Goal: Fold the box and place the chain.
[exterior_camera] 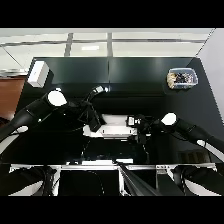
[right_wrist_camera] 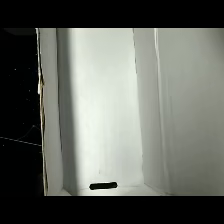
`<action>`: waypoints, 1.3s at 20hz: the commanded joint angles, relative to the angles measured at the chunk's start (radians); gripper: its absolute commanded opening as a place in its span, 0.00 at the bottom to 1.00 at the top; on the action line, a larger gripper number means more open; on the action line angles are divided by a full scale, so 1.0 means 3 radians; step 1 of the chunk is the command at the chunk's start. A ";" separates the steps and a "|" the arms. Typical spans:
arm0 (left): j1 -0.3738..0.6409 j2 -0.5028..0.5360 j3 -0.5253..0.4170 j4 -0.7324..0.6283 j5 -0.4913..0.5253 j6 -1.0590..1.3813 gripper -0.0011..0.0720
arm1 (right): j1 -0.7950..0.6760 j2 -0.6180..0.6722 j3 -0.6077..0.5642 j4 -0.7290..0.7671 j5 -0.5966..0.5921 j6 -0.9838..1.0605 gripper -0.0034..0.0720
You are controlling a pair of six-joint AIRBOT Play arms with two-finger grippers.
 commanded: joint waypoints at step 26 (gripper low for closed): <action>0.0711 0.0553 -0.0431 0.0650 0.0055 0.0891 0.48 | 0.0003 -0.0001 0.0001 0.0001 -0.0005 0.0000 0.30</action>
